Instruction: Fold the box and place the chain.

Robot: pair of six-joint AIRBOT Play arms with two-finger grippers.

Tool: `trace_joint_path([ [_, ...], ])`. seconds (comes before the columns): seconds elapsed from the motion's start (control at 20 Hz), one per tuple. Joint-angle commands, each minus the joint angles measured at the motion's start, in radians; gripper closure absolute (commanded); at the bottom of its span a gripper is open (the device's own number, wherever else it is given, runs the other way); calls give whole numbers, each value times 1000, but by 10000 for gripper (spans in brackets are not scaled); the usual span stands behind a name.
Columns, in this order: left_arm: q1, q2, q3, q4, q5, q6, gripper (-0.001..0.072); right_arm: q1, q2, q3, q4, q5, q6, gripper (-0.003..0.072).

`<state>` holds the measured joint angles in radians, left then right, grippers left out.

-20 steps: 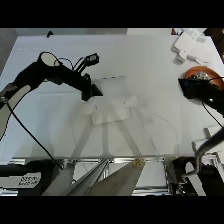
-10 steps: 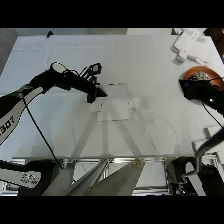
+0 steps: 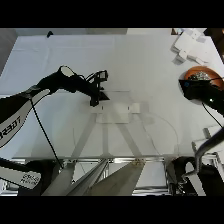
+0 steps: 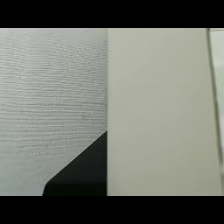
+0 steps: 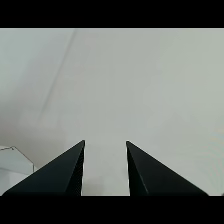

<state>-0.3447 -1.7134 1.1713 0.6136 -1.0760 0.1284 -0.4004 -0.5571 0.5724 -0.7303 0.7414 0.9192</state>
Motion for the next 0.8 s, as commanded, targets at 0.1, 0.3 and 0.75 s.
trace_joint_path([
  [0.1,-8,-22,0,6,30,-2,706,-1,1,1,0,0,0,403],
  [0.3,-8,-37,0,8,37,3,704,-1,1,1,0,0,0,403],
  [0.75,-6,-37,0,8,76,2,696,0,1,1,0,37,-4,398],
])
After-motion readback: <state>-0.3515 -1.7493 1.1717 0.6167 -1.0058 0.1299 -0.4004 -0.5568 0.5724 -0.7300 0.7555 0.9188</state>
